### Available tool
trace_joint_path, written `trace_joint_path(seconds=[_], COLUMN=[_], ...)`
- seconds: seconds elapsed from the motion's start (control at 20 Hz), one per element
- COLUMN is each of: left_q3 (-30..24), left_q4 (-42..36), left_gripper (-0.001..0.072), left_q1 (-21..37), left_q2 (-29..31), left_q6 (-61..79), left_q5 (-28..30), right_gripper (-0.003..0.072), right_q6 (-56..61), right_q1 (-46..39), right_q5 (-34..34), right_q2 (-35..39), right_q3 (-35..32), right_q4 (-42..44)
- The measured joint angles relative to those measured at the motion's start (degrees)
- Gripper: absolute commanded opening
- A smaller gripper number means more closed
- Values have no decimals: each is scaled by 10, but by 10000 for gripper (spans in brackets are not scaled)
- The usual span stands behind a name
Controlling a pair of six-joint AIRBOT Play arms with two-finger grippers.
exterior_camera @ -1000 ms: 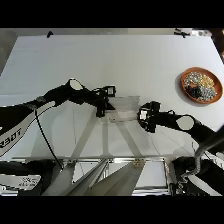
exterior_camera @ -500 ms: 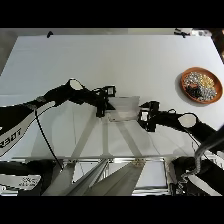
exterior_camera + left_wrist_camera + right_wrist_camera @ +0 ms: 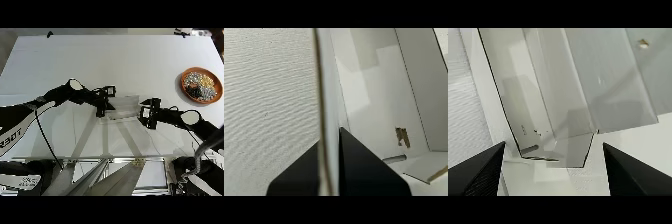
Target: Fold the box and place the chain.
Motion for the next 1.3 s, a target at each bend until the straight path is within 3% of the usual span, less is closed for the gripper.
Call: trace_joint_path(seconds=[1.3], left_q3=[0], left_q4=[0], left_gripper=[12], left_q1=[0], left_q2=[0], left_q6=[0], left_q5=[-1], right_gripper=[656], right_q6=[-143], right_q1=[-70], right_q5=[97], right_q2=[-104], right_q3=[32], right_q4=[106])
